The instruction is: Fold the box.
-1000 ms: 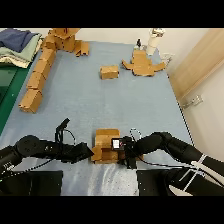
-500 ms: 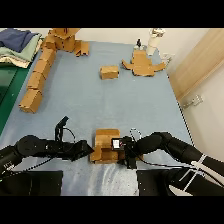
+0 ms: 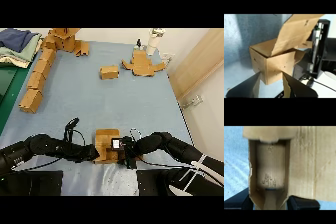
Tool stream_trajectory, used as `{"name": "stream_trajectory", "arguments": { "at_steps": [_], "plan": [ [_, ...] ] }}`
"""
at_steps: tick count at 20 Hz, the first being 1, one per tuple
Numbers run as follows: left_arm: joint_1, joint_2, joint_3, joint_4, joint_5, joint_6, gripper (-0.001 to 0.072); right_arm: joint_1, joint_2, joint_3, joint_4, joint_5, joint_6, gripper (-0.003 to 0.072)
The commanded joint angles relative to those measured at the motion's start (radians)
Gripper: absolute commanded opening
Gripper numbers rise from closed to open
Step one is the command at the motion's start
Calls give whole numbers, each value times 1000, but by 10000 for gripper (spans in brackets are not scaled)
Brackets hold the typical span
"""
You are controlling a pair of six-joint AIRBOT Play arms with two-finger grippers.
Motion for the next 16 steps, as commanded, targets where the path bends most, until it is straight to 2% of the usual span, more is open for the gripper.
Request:
{"name": "stream_trajectory", "arguments": {
  "at_steps": [1,5,8,16],
  "plan": [
    [-37,-74,79,216,-6,-205,425,0,0,1,0,0,0,443],
    [-61,-129,147,345,-64,-332,424,-1,0,1,0,0,0,443],
    [-118,-185,203,409,-78,-407,424,0,0,1,0,0,0,443],
    [-258,-304,368,750,-222,-776,424,-1,0,1,0,0,0,443]
  ]
}}
